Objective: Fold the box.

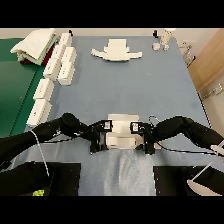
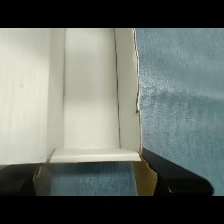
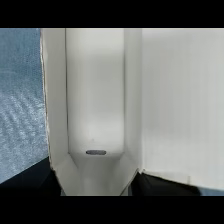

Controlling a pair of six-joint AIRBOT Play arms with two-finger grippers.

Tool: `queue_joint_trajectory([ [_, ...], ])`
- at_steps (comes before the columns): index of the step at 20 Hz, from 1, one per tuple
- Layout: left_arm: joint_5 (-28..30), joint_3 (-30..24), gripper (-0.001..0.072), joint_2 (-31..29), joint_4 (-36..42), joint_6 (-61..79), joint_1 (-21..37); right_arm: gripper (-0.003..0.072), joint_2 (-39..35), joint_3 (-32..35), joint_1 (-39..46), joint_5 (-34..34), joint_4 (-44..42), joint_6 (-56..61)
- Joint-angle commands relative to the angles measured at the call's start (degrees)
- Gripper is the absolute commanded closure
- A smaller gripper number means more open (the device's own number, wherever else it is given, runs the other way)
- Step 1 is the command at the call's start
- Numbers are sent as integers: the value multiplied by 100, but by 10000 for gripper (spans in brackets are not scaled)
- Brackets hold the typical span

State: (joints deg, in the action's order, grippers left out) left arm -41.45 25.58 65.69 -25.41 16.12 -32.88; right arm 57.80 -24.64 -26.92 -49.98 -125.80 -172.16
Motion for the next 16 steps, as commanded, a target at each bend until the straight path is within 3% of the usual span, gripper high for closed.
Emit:
queue_joint_trajectory([
  [1, 87, 13, 31, 13, -144, -229, -42, 178, 0, -4, 4, 0, 0, 0],
  [6, 332, 13, 32, 20, -293, -417, -249, 178, 0, -4, 2, 0, 0, 0],
  [7, 332, 13, 73, 22, -310, -420, -249, 178, 0, -4, 2, 0, 0, 0],
  [8, 319, 13, 182, 24, -315, -417, -249, 178, 0, -4, 2, 0, 0, 0],
  [9, 284, 13, 200, 24, -334, -413, -249, 178, 2, -4, 2, 0, 0, 0],
  [16, 186, 13, 198, 24, -356, -420, -249, 178, 0, -4, 2, 0, 0, 0],
])
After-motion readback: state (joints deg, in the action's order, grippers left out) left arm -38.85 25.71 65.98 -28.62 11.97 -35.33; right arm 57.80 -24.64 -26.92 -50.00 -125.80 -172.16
